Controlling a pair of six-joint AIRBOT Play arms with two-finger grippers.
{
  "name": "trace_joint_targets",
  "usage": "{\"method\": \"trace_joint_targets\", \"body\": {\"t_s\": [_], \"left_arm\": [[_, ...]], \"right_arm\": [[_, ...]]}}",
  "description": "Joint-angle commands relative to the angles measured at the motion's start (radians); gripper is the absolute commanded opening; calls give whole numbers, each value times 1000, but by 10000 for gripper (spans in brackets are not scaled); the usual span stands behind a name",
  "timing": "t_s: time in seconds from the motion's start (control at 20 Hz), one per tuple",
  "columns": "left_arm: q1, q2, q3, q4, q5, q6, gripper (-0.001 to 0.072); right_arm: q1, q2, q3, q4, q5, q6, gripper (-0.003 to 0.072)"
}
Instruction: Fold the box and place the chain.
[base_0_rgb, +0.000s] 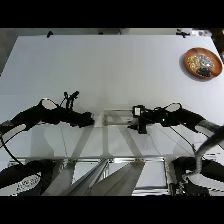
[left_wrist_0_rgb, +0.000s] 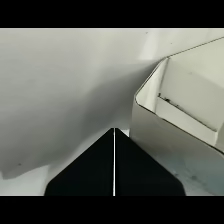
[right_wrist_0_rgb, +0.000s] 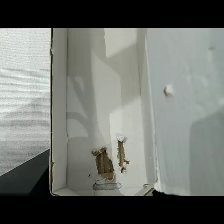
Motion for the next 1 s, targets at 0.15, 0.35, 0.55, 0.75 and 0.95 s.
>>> {"method": "trace_joint_targets", "body": {"t_s": [0.15,0.35,0.55,0.75,0.95], "left_arm": [[-10,-1,0,-206,-40,195,13],[20,-1,0,-203,-92,272,120],[48,-1,0,-205,-138,303,222],[48,-1,0,-239,-169,352,225],[48,-1,0,-324,-220,448,308]], "right_arm": [[0,1,0,0,0,0,403],[0,1,0,0,0,0,403],[0,1,0,0,0,0,403],[0,1,0,0,0,0,403],[0,1,0,0,0,0,403]]}}
